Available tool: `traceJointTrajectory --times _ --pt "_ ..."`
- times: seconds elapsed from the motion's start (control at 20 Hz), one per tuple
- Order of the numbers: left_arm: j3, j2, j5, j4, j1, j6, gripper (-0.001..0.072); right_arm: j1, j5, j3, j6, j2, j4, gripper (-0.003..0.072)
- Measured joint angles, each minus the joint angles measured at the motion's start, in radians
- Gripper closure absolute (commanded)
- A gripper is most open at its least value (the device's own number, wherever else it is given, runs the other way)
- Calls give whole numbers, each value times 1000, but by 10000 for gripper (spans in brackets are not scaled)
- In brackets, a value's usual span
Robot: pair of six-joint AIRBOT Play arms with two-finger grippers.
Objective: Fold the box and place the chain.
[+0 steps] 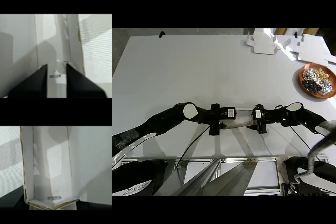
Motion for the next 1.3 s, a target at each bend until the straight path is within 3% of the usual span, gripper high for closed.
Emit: traceJointTrajectory --times 0.05,0.1,0.45,0.6,0.85,1.25,1.3 --pt "0 20 -20 20 6 -50 613 0 0 0 0 0 0 284" --pt "0 41 -43 51 15 -110 705 0 0 0 0 0 0 284" --pt "-3 214 -237 304 128 -798 707 0 0 0 0 0 0 284" --pt "-50 225 -243 341 180 -1051 707 0 0 0 0 0 0 284" --pt "-138 146 -128 243 209 -1234 707 0 0 0 0 0 0 284" --pt "-158 60 -36 13 193 -1258 697 0 0 0 1 0 0 284" --pt "-158 62 -34 -6 188 -1242 671 0 0 0 1 0 0 284"
